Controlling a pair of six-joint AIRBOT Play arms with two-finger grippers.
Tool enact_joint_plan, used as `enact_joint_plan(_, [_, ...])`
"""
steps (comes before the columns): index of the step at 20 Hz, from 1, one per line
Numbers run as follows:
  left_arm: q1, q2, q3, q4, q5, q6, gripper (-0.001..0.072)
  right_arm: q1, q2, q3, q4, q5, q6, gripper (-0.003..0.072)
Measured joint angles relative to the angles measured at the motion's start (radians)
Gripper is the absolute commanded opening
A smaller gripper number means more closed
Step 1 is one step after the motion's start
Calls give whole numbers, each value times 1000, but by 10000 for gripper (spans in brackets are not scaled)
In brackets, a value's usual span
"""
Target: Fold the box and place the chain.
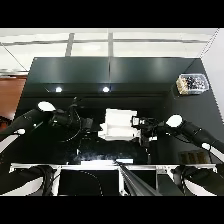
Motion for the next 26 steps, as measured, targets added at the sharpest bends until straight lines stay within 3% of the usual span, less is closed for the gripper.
enact_joint_plan(5, [-108, 0, 78, 93, 47, -88, 398, 0, 0, 0, 0, 0, 0, 201])
enact_joint_plan(15, [-226, 0, 187, 296, 81, -346, 408, 0, 0, 0, 0, -3, 0, 201])
enact_joint_plan(16, [-241, -2, 198, 332, 84, -377, 415, 0, 0, 0, 0, -4, 0, 201])
enact_joint_plan(18, [-273, -3, 219, 398, 97, -429, 584, 0, 0, 0, 0, -6, 0, 201])
enact_joint_plan(26, [-339, -42, 254, 495, 156, -572, 580, 0, 0, 0, 0, -11, 0, 201])
